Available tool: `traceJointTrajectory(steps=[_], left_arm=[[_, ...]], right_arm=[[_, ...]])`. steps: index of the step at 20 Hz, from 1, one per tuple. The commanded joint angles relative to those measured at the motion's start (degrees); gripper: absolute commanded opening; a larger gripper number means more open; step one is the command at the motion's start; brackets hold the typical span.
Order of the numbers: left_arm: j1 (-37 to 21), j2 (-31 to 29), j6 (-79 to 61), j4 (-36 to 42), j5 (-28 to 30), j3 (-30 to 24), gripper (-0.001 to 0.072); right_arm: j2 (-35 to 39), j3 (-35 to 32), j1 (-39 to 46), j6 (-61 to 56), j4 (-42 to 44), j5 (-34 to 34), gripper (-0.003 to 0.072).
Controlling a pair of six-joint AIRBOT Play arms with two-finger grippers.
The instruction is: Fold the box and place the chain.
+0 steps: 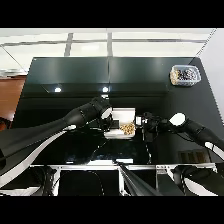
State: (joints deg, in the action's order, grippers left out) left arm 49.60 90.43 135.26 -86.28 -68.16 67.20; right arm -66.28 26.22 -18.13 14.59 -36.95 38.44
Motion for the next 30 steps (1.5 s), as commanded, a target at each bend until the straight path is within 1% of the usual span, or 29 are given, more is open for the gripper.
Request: traceJointTrajectory(steps=[1, 4, 6, 7, 8, 10, 12, 13, 16, 18, 19, 20, 21, 23, 26, 28, 29, 30], left_arm=[[0.04, 0.02, 0.0, 0.0, 0.0, 0.02, 0.0033], [0.04, 0.02, 0.0, 0.0, 0.0, 0.02, 0.0033], [0.04, 0.04, 0.0, 0.0, 0.0, 0.02, 0.0033], [0.04, 0.04, 0.0, 0.02, 0.0, 0.02, 0.0033], [0.04, 0.04, 0.0, 0.0, 0.0, 0.02, 0.0033], [0.04, 0.04, 0.0, 0.0, 0.0, 0.02, 0.0033], [0.04, 0.02, 0.0, 0.02, 0.0, 0.02, 0.0033], [0.04, 0.02, 0.0, 0.02, 0.0, 0.02, 0.0033], [0.04, 0.02, 0.0, 0.0, 0.0, 0.02, 0.0033], [0.04, 0.02, 0.0, 0.02, -0.02, 0.02, 0.0033], [0.04, 0.02, 0.0, 0.02, -0.04, 0.02, 0.0033], [0.04, 0.02, 0.0, 0.0, -0.07, 0.02, 0.0033], [0.04, 0.02, 0.0, 0.0, -0.09, 0.02, 0.0033], [0.04, 0.02, 0.0, 0.02, -0.15, 0.02, 0.0033], [0.04, 0.02, 0.0, 0.0, -0.15, 0.02, 0.0033], [0.04, 0.02, 0.0, 0.0, -0.13, 0.02, 0.0033], [0.04, 0.02, 0.0, 0.0, -0.04, 0.02, 0.0033], [0.04, 0.02, 0.0, 0.0, -0.04, 0.02, 0.0033]], right_arm=[[0.46, 0.09, -0.02, -10.78, -7.76, -0.09, 0.0013], [4.46, 2.16, -0.02, -31.95, -17.73, 0.0, 0.0017], [8.85, 4.63, 0.0, -44.52, -24.09, 2.21, 0.0017], [11.15, 6.08, 0.0, -48.48, -24.98, 4.26, 0.0017], [13.46, 7.74, 0.15, -51.08, -24.15, 7.02, 0.0017], [16.76, 11.63, 0.15, -52.74, -19.41, 13.7, 0.0017], [17.81, 15.39, 0.15, -52.74, -10.71, 20.17, 0.0017], [17.81, 16.65, 0.15, -52.72, -6.4, 21.64, 0.0017], [17.79, 18.32, 0.15, -52.72, 5.2, 20.96, 0.0018], [17.25, 18.23, -0.22, -52.83, 7.54, 20.59, 0.0021], [16.74, 18.05, -0.22, -53.53, 7.56, 20.68, 0.0096], [16.37, 17.81, -0.17, -54.55, 6.91, 20.46, 0.0322], [16.24, 17.81, 0.0, -55.56, 4.35, 19.87, 0.0377], [16.26, 17.84, 2.6, -57.0, -2.29, 19.52, 0.0376], [16.24, 17.42, 9.05, -57.18, -13.66, 20.33, 0.0375], [16.13, 14.29, 11.52, -54.03, -18.03, 17.97, 0.0376], [15.74, 11.67, 11.93, -53.09, -19.04, 15.21, 0.0381], [14.99, 8.92, 11.89, -53.07, -18.91, 12.09, 0.0604]])
